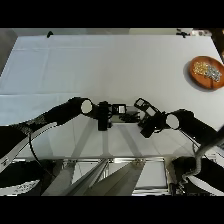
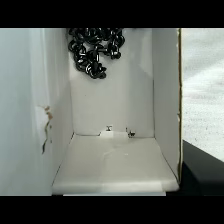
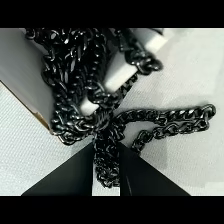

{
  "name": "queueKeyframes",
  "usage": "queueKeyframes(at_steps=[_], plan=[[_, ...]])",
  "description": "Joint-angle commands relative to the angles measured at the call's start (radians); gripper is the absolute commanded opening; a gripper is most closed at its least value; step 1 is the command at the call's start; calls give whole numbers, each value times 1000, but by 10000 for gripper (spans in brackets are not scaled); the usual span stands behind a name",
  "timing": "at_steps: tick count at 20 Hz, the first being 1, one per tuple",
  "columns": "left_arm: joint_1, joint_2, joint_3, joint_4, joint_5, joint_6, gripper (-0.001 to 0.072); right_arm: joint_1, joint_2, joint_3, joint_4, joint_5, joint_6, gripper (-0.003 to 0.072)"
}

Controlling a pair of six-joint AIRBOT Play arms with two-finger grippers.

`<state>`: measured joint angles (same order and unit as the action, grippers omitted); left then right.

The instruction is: Fold the box and place the chain.

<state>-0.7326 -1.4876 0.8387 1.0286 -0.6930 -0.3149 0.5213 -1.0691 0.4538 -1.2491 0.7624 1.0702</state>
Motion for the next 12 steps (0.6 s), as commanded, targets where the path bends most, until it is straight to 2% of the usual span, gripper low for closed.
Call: queueKeyframes(at_steps=[1, 7, 12], plan=[[0, 1, 0, 0, 0, 0, 276, 1, 0, 2, 34, 17, 4, 17], [0, 1, 0, 0, 0, 0, 276, 1, 24, 67, 34, 117, 3, 16], [-1, 1, 0, 0, 0, 1, 276, 1, 222, 72, 23, 90, 7, 15]])
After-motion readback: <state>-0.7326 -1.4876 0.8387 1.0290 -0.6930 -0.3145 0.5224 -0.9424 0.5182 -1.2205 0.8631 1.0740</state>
